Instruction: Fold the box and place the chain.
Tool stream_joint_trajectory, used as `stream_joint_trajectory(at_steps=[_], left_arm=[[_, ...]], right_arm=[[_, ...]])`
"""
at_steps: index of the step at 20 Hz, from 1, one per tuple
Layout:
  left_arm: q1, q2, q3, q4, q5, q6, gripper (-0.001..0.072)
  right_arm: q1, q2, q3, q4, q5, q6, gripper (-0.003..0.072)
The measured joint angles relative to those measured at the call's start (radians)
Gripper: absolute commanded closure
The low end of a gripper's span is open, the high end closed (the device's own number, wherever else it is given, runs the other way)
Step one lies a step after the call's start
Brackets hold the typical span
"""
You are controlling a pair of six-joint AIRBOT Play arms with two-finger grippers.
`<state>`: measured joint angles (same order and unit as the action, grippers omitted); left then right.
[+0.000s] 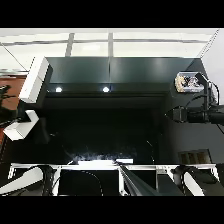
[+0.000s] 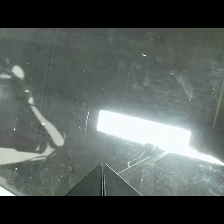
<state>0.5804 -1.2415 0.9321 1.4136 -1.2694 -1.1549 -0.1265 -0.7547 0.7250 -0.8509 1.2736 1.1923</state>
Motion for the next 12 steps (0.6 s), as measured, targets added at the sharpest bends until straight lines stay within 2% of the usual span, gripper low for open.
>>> stream_joint_trajectory(at_steps=[4,9,12], left_arm=[[0.069,-0.004,0.000,-0.113,0.115,0.172,0.0417],[0.055,-0.032,0.000,-0.180,0.292,0.301,0.0418],[0.045,-0.069,0.000,-0.188,0.362,0.326,0.0417]], right_arm=[[0.000,0.000,0.000,0.000,-0.009,0.003,0.0674],[0.000,0.000,0.000,0.001,-0.052,0.027,0.0674],[0.000,0.000,0.000,0.001,-0.064,0.032,0.0674]])
